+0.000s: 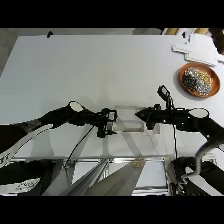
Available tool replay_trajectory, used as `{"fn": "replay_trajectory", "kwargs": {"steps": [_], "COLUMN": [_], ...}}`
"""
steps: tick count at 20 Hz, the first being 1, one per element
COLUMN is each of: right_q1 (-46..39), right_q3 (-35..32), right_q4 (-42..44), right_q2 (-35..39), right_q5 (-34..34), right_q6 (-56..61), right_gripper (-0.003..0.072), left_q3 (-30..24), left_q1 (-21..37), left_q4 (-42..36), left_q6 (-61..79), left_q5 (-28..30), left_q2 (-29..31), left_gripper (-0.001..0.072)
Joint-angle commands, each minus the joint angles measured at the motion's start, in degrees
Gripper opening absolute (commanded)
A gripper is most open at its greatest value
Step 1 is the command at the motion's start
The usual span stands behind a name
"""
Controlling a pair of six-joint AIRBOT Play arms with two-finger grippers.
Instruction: Fold the box and place the chain.
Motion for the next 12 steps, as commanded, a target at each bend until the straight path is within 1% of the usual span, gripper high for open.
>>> {"fn": "replay_trajectory", "kwargs": {"steps": [1,12], "right_q1": [0.0,0.0], "right_q3": [0.0,0.0], "right_q4": [0.0,0.0], "right_q2": [0.0,0.0], "right_q5": [0.1,0.7], "right_q6": [0.0,0.2], "right_gripper": [0.0017,0.0017], "left_q3": [0.0,0.0], "left_q1": [0.1,0.1], "left_q4": [0.0,0.0], "left_q6": [0.0,0.0], "left_q5": [0.0,0.0], "left_q2": [0.0,0.0], "left_gripper": [0.0207,0.0208]}}
